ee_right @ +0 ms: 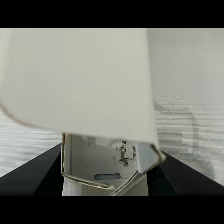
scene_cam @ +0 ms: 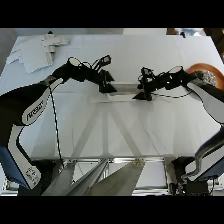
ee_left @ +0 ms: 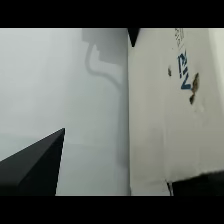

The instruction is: Fold the box and place the chain.

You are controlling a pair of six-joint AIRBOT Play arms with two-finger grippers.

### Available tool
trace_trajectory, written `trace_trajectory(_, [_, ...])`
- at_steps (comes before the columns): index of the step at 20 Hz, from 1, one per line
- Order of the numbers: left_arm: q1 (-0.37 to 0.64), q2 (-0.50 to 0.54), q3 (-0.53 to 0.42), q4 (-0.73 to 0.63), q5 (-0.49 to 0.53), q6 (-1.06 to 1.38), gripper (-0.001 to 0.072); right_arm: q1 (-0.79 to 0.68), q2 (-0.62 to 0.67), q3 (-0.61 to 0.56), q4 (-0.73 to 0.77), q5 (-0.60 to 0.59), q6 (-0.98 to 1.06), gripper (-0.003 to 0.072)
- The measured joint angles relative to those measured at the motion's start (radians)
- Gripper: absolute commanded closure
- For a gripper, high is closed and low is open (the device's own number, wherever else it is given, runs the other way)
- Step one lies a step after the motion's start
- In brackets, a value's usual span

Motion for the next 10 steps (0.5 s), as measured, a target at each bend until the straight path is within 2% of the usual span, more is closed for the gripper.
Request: trace_trajectory(10, [0.022, 0.001, 0.0, 0.001, 0.032, 0.007, 0.0004, 0.0, 0.0, 0.0, -0.002, 0.002, -0.001, 0.0285])
